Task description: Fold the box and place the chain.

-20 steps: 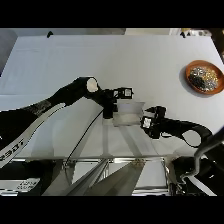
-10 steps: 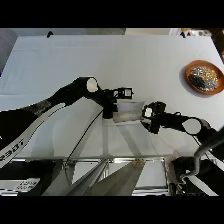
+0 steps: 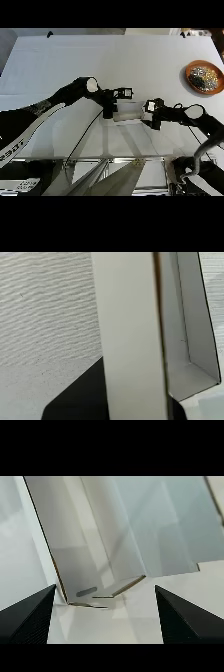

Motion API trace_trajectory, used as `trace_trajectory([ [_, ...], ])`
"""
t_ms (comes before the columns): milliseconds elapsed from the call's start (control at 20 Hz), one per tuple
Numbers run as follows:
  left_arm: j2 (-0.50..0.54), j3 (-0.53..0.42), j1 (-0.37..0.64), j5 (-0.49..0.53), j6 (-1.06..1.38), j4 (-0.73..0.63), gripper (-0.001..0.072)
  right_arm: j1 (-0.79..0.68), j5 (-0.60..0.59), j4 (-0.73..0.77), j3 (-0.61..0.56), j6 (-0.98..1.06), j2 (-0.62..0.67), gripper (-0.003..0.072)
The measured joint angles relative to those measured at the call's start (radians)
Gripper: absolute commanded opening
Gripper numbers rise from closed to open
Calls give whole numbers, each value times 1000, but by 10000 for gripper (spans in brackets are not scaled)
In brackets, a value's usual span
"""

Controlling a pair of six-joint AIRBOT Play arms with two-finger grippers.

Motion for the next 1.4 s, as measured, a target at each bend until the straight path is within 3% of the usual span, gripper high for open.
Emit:
trace_trajectory([
  [550, 0, 0, 0, 0, 0, 1, 14, -52, 50, 143, 15, -227, -114, 690],
  [750, 0, 0, 0, 0, 0, 2, 14, -54, 77, 205, 18, -280, -148, 653],
  [1200, 0, 0, 0, -5, 4, 4, 14, -14, 154, 197, 19, -299, -209, 636],
  [1300, 0, 0, 0, -6, 4, 4, 14, -11, 166, 187, 20, -299, -216, 554],
  [1400, 0, 0, 0, -5, 3, 3, 14, -9, 172, 184, 20, -298, -219, 534],
])
